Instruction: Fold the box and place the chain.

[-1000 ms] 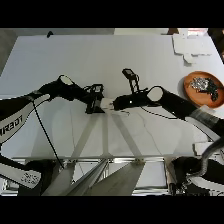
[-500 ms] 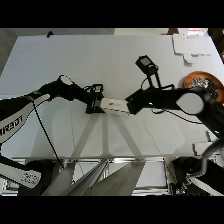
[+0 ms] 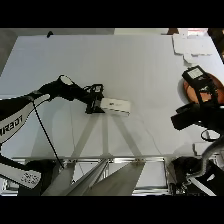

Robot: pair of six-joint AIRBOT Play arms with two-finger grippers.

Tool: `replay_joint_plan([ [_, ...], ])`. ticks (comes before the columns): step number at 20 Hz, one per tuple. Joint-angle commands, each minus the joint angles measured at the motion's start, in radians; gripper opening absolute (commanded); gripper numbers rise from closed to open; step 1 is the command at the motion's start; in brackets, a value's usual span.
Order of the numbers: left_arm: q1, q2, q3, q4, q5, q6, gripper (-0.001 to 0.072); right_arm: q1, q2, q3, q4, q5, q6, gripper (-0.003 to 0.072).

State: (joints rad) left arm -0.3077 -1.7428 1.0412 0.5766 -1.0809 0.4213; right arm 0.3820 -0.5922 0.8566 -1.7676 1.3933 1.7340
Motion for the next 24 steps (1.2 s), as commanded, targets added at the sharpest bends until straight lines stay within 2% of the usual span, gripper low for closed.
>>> replay_joint_plan([
  [1,0.000,0.000,0.000,0.000,0.000,0.000,0.0375,0.000,0.033,-0.026,-0.116,0.062,0.108,0.0011],
  [8,0.000,0.000,0.000,0.000,0.000,0.000,0.0375,0.000,0.032,-0.335,-0.106,-0.232,0.358,0.0011],
  [14,0.000,0.000,0.000,0.001,-0.008,-0.003,0.0375,0.000,0.032,-0.343,-0.099,-0.241,0.360,0.0011],
  [18,0.000,0.000,0.000,0.001,-0.013,-0.003,0.0367,0.000,0.032,-0.343,-0.099,-0.317,0.360,0.0011],
  [19,0.000,0.000,0.000,0.000,-0.011,-0.003,0.0272,0.000,0.032,-0.344,-0.099,-0.346,0.360,0.0011],
  [20,0.000,0.000,0.000,0.001,-0.006,-0.003,0.0058,0.000,0.032,-0.344,-0.099,-0.373,0.360,0.0011],
  [21,0.000,0.000,0.000,0.002,-0.007,-0.004,0.0010,0.000,0.032,-0.344,-0.099,-0.401,0.360,0.0011],
  [24,0.000,0.016,0.000,0.002,-0.006,-0.004,0.0006,0.000,0.032,-0.344,-0.098,-0.453,0.360,0.0011],
])
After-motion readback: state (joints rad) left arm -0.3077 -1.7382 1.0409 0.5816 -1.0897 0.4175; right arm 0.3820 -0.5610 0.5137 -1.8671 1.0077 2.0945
